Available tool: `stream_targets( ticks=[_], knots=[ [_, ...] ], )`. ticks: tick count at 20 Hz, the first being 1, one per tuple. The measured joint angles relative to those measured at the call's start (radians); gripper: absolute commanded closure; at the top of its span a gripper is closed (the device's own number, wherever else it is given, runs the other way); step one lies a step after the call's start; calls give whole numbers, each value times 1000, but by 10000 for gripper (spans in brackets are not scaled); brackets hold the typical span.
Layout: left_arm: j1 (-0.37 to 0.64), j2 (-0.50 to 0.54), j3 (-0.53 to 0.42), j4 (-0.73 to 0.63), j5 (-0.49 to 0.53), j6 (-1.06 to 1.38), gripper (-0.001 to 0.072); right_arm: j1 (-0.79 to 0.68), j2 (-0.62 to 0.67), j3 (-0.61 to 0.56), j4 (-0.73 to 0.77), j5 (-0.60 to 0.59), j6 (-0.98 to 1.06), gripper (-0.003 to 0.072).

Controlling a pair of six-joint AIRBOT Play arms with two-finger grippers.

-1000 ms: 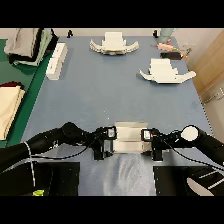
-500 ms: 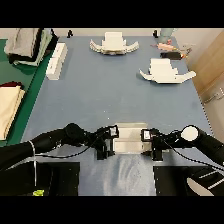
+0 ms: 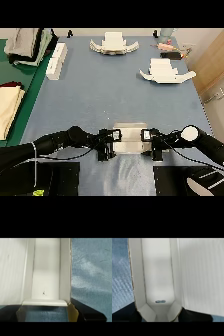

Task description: Fold the box.

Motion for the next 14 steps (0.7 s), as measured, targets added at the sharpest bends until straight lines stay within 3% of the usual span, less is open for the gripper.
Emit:
stream_targets(
  ticks=[3,4,5,6,14],
  knots=[
    [-4,-5,5,1,8,5,21,0,0,0,0,0,0,186],
    [-5,-6,6,0,10,5,108,0,0,0,0,0,0,186],
    [-6,-7,6,1,10,6,336,0,0,0,0,0,0,186],
    [-6,-7,7,3,13,9,395,0,0,0,0,0,0,186],
    [-7,-8,7,4,11,9,394,0,0,0,0,0,0,186]
  ],
)
